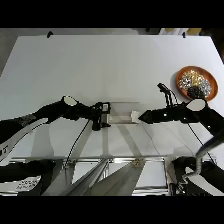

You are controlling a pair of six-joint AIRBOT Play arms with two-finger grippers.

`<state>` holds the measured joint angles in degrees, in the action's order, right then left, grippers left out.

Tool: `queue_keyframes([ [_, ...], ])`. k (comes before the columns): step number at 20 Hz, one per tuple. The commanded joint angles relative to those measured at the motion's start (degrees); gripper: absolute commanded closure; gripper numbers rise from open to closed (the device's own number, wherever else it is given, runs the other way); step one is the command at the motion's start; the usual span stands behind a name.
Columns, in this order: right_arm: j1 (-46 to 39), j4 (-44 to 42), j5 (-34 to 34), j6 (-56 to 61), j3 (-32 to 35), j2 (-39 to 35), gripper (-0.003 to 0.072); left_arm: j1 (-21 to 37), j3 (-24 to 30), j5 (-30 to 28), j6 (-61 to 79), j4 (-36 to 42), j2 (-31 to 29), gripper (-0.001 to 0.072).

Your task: Fold the box and place the chain.

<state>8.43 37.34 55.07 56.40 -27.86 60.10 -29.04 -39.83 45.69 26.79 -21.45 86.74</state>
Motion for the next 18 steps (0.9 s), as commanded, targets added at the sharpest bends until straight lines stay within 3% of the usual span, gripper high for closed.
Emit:
queue_keyframes([
  [1, 3.85, 0.44, -4.66, 2.56, 0.02, -0.37, 0.0385, 0.00, -0.02, 0.00, 0.02, 0.00, -0.04, 0.0557],
  [3, 5.51, 2.08, -6.25, 5.55, 0.02, -0.37, 0.0340, 0.00, -0.02, -0.02, 0.02, 0.00, -0.04, 0.0557],
  [7, 11.43, 7.78, -11.47, 17.79, -0.92, 0.11, 0.0349, 0.00, -0.02, 0.00, 0.02, 0.00, -0.04, 0.0557],
  [12, 19.67, 24.09, -12.48, 40.61, -8.37, 4.50, 0.0355, 0.02, -0.02, -0.02, 0.02, 0.00, -0.04, 0.0557],
  [18, 27.58, 44.35, -2.03, 62.84, -17.44, 12.39, 0.0354, 0.00, -0.02, -0.02, 0.02, 0.00, -0.04, 0.0557],
])
